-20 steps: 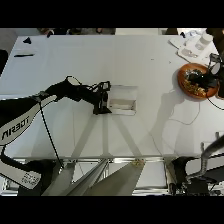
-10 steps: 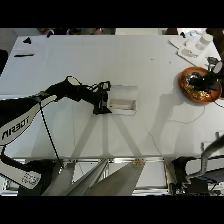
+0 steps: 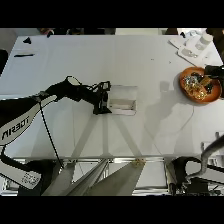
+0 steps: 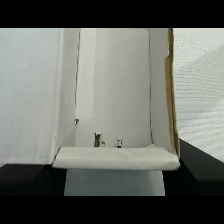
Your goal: Fold the box and place the chain.
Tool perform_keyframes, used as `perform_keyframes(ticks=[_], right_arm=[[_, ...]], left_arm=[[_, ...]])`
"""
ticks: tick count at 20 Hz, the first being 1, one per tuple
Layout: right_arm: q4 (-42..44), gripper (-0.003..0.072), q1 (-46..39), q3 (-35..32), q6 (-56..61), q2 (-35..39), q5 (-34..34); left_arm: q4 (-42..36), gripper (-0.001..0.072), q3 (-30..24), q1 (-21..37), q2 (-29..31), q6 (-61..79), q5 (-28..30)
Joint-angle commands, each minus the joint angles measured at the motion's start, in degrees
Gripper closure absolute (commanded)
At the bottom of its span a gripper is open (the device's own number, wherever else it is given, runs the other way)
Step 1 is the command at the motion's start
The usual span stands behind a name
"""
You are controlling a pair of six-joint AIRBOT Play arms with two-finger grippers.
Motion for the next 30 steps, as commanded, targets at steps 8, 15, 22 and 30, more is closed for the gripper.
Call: perform_keyframes(ticks=[8,15,22,30], right_arm=[[3.5,0.0681,12.3,-10.8,-2.7,14.2,6.8],[4.1,0.0681,31.9,-14.0,-3.3,15.7,10.5],[4.5,0.0681,45.8,-14.0,-0.3,15.7,6.5],[12.0,0.0681,53.2,-14.0,0.1,13.4,-3.0]], left_arm=[[0.0,0.0479,0.0,0.0,0.0,0.0,0.0],[0.0,0.0479,0.0,0.0,0.0,0.0,0.0],[0.0,0.0479,0.0,0.0,0.0,0.0,0.0],[0.0,0.0479,0.0,0.0,0.0,0.0,0.0]])
